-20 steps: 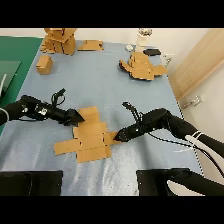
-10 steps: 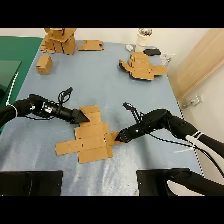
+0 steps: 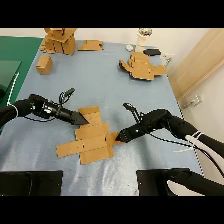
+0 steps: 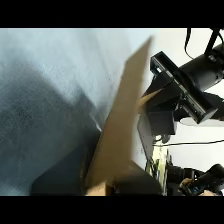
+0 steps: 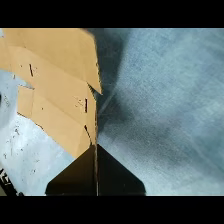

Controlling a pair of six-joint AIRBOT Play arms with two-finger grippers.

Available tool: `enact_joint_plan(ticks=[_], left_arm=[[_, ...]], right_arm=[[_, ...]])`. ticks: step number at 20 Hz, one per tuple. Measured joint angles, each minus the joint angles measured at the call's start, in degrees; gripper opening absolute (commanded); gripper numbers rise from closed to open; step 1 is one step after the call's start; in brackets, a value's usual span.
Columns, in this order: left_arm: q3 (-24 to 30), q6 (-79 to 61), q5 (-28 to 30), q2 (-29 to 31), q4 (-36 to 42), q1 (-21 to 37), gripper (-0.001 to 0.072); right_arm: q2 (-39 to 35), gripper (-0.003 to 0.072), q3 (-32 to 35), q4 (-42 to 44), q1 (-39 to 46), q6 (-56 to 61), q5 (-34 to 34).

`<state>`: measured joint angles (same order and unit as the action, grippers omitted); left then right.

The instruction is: Fold the box.

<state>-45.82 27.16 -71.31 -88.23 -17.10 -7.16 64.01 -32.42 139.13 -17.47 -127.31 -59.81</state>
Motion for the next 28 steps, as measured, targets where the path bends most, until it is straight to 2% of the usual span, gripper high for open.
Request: enact_joint_plan(ticks=[3, 4, 6, 7, 9, 10, 12, 14, 17, 18, 19, 20, 21, 24, 28], left_arm=[[-0.1, -0.6, -0.1, 0.0, -0.9, 0.0, 0.0142], [-0.1, -0.9, 0.0, 0.0, -1.2, 0.0, 0.0017], [-0.1, -1.7, 0.0, 0.0, -1.4, 0.0, 0.0014], [-0.1, -2.2, 0.1, 0.0, -1.4, 0.0, 0.0014], [-0.1, -3.2, 0.2, 0.0, -1.3, 0.0, 0.0013], [-0.3, -3.8, 0.2, 0.0, -1.0, 0.0, 0.0013], [-0.9, -5.0, 0.0, 0.1, -0.9, -0.2, 0.0013], [-2.0, -7.0, -0.1, 1.0, -0.6, -1.6, 0.0014], [-3.5, -11.4, 2.5, 2.6, 0.2, -5.5, 0.0014], [-3.8, -13.7, 4.0, 3.0, 1.2, -7.1, 0.0014], [-4.2, -16.1, 5.5, 3.3, 2.4, -8.7, 0.0014], [-4.5, -18.4, 6.6, 3.5, 3.4, -10.1, 0.0014], [-4.9, -20.6, 7.5, 3.6, 4.2, -11.3, 0.0014], [-5.4, -26.6, 10.1, 4.0, 5.7, -14.8, 0.0012], [-5.4, -33.8, 14.1, 5.4, 6.9, -18.9, 0.0011]], right_arm=[[0.0, -0.0001, 0.0, -0.1, 0.0, 0.4, 0.4], [0.0, -0.0001, 0.0, -0.1, 0.0, 0.5, 0.4], [0.0, 0.0002, 0.0, -0.1, 0.0, 0.8, 0.4], [0.0, 0.0028, 0.0, -0.1, 0.0, 0.8, 0.5], [0.0, 0.0277, 0.0, -0.2, 0.0, 1.2, 1.0], [0.0, 0.0318, -0.1, -0.6, 0.0, 1.7, 1.1], [0.0, 0.0319, -1.3, -3.9, 0.8, 5.6, 1.5], [0.0, 0.0318, -4.4, -10.8, 2.6, 12.4, 1.6], [-0.1, 0.0311, -12.0, -20.8, 6.6, 21.3, -1.8], [-0.1, 0.0280, -15.0, -23.0, 7.9, 23.1, -3.4], [-0.1, 0.0185, -17.8, -24.5, 8.9, 24.5, -4.8], [-0.2, 0.0029, -20.6, -25.6, 9.6, 25.7, -6.1], [-0.2, 0.0002, -22.7, -25.8, 10.0, 27.0, -7.1], [-0.5, 0.0001, -26.2, -23.3, 10.5, 29.1, -9.0], [-1.6, 0.0001, -25.0, -24.5, 7.9, 33.9, -9.0]])
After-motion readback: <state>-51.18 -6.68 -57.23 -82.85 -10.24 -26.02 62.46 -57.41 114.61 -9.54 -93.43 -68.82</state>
